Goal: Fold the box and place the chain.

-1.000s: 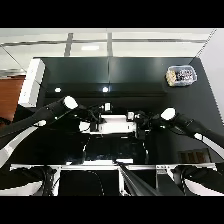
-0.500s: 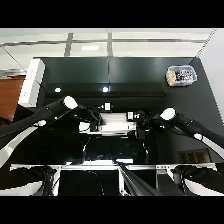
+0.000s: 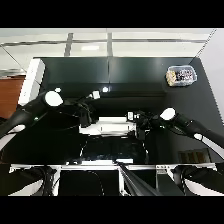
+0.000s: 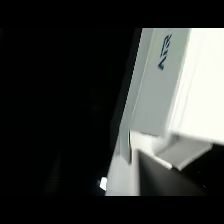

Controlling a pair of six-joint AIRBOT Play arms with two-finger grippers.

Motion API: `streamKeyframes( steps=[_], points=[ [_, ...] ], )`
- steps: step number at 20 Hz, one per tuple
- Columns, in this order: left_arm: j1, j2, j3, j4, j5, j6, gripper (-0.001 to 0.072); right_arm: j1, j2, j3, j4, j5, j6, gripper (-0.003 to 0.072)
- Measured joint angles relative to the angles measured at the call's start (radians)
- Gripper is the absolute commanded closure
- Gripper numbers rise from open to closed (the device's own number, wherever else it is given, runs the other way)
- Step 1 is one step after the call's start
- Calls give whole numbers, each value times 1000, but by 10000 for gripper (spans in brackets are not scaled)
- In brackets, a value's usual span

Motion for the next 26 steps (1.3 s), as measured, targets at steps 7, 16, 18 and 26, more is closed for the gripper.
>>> streamKeyframes(
  steps=[7,16,18,26],
  points=[
    [13,41,-72,-217,-192,-133,684,0,0,0,0,-1,0,222],
    [-22,-65,-109,-525,206,-46,686,0,0,0,1,-1,0,222],
    [-23,-112,-105,-481,218,-89,685,0,0,0,1,-1,0,222],
    [1,-145,-76,-380,167,-142,686,0,0,0,-1,-1,-1,222]
  ],
)
